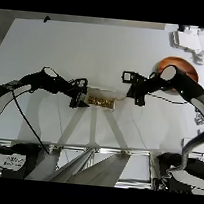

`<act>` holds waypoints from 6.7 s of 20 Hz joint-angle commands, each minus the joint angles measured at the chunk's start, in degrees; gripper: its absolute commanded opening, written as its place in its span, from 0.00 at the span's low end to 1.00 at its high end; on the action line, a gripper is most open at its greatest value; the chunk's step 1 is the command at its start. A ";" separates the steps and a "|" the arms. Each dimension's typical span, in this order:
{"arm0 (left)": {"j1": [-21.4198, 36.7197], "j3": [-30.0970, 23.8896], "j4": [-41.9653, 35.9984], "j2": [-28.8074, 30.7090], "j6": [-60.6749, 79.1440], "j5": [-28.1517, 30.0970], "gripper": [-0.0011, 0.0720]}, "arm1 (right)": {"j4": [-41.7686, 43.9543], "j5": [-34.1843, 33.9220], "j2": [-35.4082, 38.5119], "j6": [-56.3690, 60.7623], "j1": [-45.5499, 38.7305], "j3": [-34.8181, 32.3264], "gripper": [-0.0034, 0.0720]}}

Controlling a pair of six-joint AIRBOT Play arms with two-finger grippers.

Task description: Fold the box and place the chain.

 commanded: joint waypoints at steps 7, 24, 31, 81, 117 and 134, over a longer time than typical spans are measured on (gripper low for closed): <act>0.00 0.04 0.00 -0.02 0.00 0.02 0.44 | 23.45 -7.06 8.79 7.85 10.75 0.28 0.06; 0.00 0.04 0.00 -0.02 0.02 0.02 0.44 | 17.18 -15.91 4.33 23.67 10.29 5.84 0.32; 0.00 0.04 0.00 -0.02 0.00 0.02 0.44 | 17.90 4.17 -12.31 31.34 7.61 12.09 0.57; 0.00 0.04 0.00 -0.02 0.02 0.02 0.44 | 31.93 -25.18 -6.43 36.61 17.16 -9.92 0.06; 1.79 0.09 5.14 9.18 -23.04 -2.43 0.02 | -17.00 -8.85 19.69 59.14 -16.83 -9.16 0.06; 34.23 -2.34 41.46 38.69 -90.86 26.08 0.01 | -16.65 -9.38 19.69 59.10 -16.83 -9.16 0.06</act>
